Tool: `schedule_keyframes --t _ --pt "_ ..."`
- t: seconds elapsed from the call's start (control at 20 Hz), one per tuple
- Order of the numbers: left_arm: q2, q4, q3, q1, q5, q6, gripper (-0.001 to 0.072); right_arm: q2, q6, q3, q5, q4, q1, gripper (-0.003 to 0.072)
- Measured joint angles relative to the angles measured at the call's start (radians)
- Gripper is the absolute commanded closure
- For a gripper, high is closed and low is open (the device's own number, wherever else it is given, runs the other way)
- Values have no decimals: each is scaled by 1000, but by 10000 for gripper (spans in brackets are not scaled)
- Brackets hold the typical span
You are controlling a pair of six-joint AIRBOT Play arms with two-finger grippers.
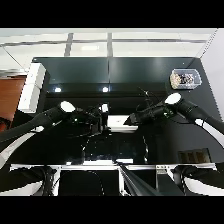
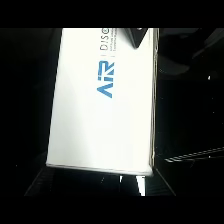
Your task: Fold the box and place the chain.
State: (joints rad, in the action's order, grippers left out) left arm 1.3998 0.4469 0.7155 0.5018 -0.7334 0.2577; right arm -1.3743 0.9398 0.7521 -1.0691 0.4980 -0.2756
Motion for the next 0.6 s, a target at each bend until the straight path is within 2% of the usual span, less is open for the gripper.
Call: schedule_keyframes --t 0.25,0.4,0.5,0.6 --pt "0 0 0 0 0 -1 375 22 0 8 6 23 -1 672" --pt "0 0 0 0 0 -1 375 114 18 37 19 77 3 672" --pt "0 0 0 0 0 -1 375 207 89 54 39 178 8 672" --pt "0 0 0 0 0 -1 375 303 238 64 99 373 11 671"
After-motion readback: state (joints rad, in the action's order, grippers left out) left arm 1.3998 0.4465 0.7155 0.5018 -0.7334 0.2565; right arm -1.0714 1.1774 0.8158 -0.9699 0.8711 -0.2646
